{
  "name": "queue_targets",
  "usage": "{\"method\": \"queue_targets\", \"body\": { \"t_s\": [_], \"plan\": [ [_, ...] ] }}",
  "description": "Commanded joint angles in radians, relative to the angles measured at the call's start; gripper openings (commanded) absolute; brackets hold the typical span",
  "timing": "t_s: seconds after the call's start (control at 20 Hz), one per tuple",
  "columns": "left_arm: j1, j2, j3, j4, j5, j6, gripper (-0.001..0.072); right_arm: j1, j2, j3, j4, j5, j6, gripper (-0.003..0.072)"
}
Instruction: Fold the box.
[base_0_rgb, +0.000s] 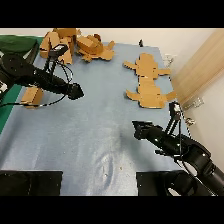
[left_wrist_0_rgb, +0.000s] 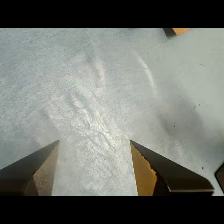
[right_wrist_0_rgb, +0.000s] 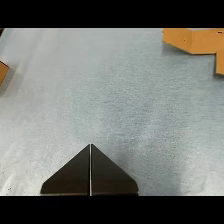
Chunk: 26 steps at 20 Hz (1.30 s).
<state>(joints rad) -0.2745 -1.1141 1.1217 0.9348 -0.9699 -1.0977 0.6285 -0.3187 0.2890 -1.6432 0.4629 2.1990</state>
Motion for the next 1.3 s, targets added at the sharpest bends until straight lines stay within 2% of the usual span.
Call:
{"method": "queue_targets", "body": {
  "t_s": [0.0, 0.1, 0.25, 0.3, 0.35, 0.4, 0.5, 0.6, 0.65, 0.85, 0.95, 1.0, 1.1, 1.25],
  "plan": [
    [0.0, -0.001, 0.001, 0.0, 0.0, 0.0, 0.0693, 0.0, 0.0, 0.0, 0.0, -0.001, 0.0, 0.0005],
    [0.0, -0.001, 0.001, 0.0, 0.0, 0.0, 0.0693, 0.0, 0.0, 0.0, 0.003, -0.004, 0.003, 0.0006],
    [0.0, -0.001, 0.001, 0.0, 0.0, 0.0, 0.0693, 0.0, 0.0, 0.002, 0.101, -0.036, 0.064, 0.0006],
    [0.0, -0.001, 0.001, 0.0, 0.0, 0.0, 0.0693, -0.003, -0.004, 0.013, 0.101, -0.039, 0.1, 0.0052],
    [0.0, -0.001, 0.001, 0.0, 0.0, 0.0, 0.0693, -0.025, -0.02, 0.041, 0.078, -0.039, 0.142, 0.0263],
    [0.0, -0.001, 0.001, 0.0, 0.0, 0.0, 0.0693, -0.067, -0.047, 0.084, 0.058, -0.034, 0.154, 0.0333],
    [0.0, -0.001, 0.001, 0.0, 0.0, 0.0, 0.0693, -0.212, -0.14, 0.216, 0.0, -0.003, 0.137, 0.0333],
    [0.0, -0.001, 0.001, 0.0, 0.002, 0.0, 0.0693, -0.415, -0.28, 0.384, 0.021, 0.097, 0.019, 0.0336],
    [0.0, -0.001, 0.001, -0.001, 0.003, 0.0, 0.0693, -0.524, -0.366, 0.471, 0.077, 0.166, -0.087, 0.0337],
    [0.0, -0.002, 0.001, -0.001, 0.056, 0.0, 0.0693, -0.942, -0.751, 0.736, 0.464, 0.346, -0.524, 0.0343],
    [0.0, -0.002, 0.001, -0.002, 0.087, 0.0, 0.0693, -1.123, -0.947, 0.826, 0.65, 0.453, -0.689, 0.046],
    [0.0, -0.002, 0.001, -0.007, 0.112, 0.0, 0.0693, -1.188, -1.034, 0.861, 0.684, 0.503, -0.733, 0.0503],
    [0.0, -0.003, 0.001, -0.023, 0.167, 0.0, 0.0693, -1.277, -1.179, 0.928, 0.685, 0.578, -0.774, 0.0517],
    [0.0, -0.003, 0.001, -0.076, 0.176, 0.0, 0.0693, -1.317, -1.3, 1.024, 0.69, 0.576, -0.867, 0.0517]
  ]
}}
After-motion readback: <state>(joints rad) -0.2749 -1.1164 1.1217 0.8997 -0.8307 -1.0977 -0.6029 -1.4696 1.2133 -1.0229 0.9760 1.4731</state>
